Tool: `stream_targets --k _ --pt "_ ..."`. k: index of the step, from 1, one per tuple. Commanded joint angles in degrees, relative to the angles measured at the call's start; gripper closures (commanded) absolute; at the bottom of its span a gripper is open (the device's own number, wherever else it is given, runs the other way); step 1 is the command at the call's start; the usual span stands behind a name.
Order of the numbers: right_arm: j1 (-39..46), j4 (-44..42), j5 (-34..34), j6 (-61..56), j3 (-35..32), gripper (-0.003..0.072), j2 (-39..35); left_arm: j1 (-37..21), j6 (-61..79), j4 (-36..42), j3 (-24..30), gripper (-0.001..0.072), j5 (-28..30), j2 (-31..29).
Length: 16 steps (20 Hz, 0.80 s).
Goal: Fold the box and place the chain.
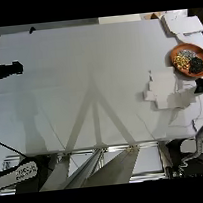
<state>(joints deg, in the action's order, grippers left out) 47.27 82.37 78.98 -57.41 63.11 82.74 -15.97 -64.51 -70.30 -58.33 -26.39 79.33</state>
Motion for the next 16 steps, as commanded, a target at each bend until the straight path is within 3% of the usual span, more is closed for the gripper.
stream_targets --k 1,7,12,16 --pt "-0.98 -8.66 -1.49 2.45 -3.91 0.068 -6.36 0.02 0.02 0.0 0.02 0.0012 0.0 0.02" --pt "-10.64 -20.87 -13.33 8.52 -25.09 0.068 -23.63 0.04 0.0 0.0 0.02 0.0012 0.0 0.02" --pt "-21.51 -39.5 -14.99 15.74 -29.97 0.0679 -32.83 0.02 0.02 0.0 0.02 0.0012 0.0 0.02" --pt "-29.86 -47.6 -26.29 15.72 -32.79 0.0679 -33.57 0.02 0.02 0.0 0.02 0.0012 0.0 0.02"
